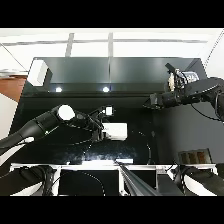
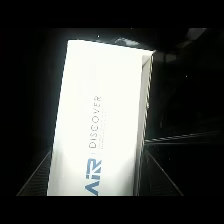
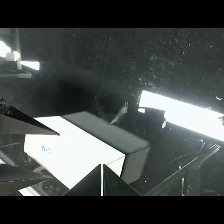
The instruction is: Fold the box and place the chain.
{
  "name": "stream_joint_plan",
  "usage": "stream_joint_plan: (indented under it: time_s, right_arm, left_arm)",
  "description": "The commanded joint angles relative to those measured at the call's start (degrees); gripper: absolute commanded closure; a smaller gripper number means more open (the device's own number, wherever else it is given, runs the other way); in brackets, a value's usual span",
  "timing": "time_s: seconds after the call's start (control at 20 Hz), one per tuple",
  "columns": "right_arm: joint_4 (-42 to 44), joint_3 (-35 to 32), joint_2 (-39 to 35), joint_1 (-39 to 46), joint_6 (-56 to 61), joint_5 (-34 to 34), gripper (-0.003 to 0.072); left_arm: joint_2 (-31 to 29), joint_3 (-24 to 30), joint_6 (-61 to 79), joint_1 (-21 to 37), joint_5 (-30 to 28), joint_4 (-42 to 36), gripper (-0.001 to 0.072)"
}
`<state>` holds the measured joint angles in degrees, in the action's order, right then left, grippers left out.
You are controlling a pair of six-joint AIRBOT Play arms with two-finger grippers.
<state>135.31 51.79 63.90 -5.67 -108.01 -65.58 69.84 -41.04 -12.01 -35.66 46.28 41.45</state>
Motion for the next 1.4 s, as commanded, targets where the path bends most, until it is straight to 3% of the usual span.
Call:
stream_joint_plan:
  time_s: [0.0,0.4,0.7,0.9,0.95,1.0,1.05,1.2,1.35]
  right_arm:
    - [0.0,0.0,0.0,0.0,0.0,0.0,0.0662]
    - [0.0,0.0,0.0,0.0,0.0,0.1,0.0662]
    - [0.0,0.0,0.0,0.0,0.0,0.0,0.0662]
    - [0.0,0.0,0.0,0.0,0.0,0.0,0.0662]
    - [0.0,0.0,0.0,0.0,0.0,0.0,0.0662]
    - [0.0,0.0,0.0,0.0,0.0,0.0,0.0662]
    - [0.0,0.0,0.0,0.0,0.0,0.0,0.0662]
    - [0.0,0.0,0.0,0.0,0.0,0.0,0.0662]
    - [0.0,0.0,0.0,0.0,0.0,0.0,0.0662]
  left_arm:
    - [0.2,0.0,0.3,0.0,0.2,0.1,0.0000]
    - [0.5,0.0,1.5,-1.3,0.1,3.1,0.0000]
    - [3.2,0.0,1.1,-4.4,-5.8,3.0,-0.0001]
    - [5.6,0.0,0.9,-4.4,-5.6,3.1,0.0015]
    - [5.4,0.0,0.8,-4.4,-5.6,3.1,0.0066]
    - [4.8,0.0,-0.5,-4.1,-5.6,3.5,0.0271]
    - [3.9,-0.1,-1.7,-3.6,-5.3,4.7,0.0408]
    - [-0.9,-0.5,-9.2,-0.6,-4.0,9.5,0.0420]
    - [-7.5,-0.4,-21.0,6.3,0.6,18.9,0.0420]
